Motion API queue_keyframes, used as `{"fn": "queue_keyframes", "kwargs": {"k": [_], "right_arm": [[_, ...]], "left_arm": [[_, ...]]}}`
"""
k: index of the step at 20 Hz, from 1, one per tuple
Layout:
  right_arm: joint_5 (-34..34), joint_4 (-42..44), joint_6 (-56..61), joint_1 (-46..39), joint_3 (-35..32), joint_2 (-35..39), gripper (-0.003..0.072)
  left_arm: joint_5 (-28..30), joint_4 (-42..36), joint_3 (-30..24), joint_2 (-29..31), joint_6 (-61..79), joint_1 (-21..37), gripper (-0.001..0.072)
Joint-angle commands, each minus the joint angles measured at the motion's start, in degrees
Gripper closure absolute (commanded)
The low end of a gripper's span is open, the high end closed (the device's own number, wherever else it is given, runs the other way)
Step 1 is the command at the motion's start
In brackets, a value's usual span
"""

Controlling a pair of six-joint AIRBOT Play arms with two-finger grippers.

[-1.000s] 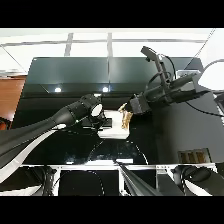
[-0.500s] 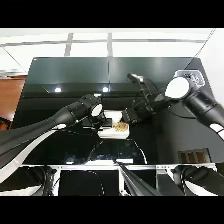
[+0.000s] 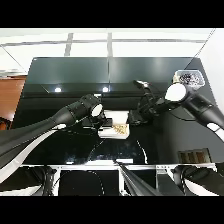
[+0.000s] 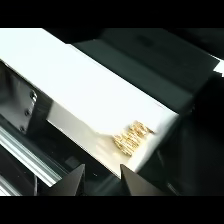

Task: Fold the box and place the chain.

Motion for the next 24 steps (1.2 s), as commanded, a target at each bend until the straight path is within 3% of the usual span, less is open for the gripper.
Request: {"fn": "queue_keyframes", "kwargs": {"k": [1,5,10,11,12,13,16,19,22,24], "right_arm": [[5.2,-4.4,-0.6,-6.4,0.0,5.6,0.0414],[7.4,-7.1,-1.0,-9.0,0.0,11.0,0.0414],[8.6,-7.8,-1.1,-8.9,0.0,11.4,0.0414],[8.6,-7.7,-1.1,-8.9,-0.1,11.4,0.0414],[8.6,-7.6,-1.0,-8.9,0.0,11.4,0.0414],[8.4,-7.7,-1.0,-8.9,0.0,11.4,0.0414],[7.9,-7.7,-1.0,-8.9,0.0,11.4,0.0414],[7.9,-7.7,-1.0,-8.9,-0.1,11.4,0.0414],[7.4,-8.5,-1.0,-8.9,0.0,11.4,0.0414],[6.6,-9.4,-1.0,-8.9,0.0,11.4,0.0414]], "left_arm": [[0.1,-0.2,0.0,0.0,0.0,0.0,0.0683],[0.2,-0.2,0.0,0.0,0.9,0.0,0.0682],[-0.7,0.1,3.4,1.1,2.8,-0.3,0.0667],[-1.7,0.7,4.3,1.8,5.0,-0.4,0.0504],[-2.8,1.3,4.8,2.8,6.1,-0.5,0.0218],[-3.4,1.7,4.8,4.0,6.8,-0.5,0.0038],[-4.9,2.1,4.7,9.6,11.6,-0.5,0.0024],[-8.2,10.4,1.7,17.4,14.2,0.8,0.0024],[-9.9,11.6,-7.1,25.6,16.5,12.2,0.0024],[-5.3,1.2,-14.4,30.1,26.7,22.4,0.0024]]}}
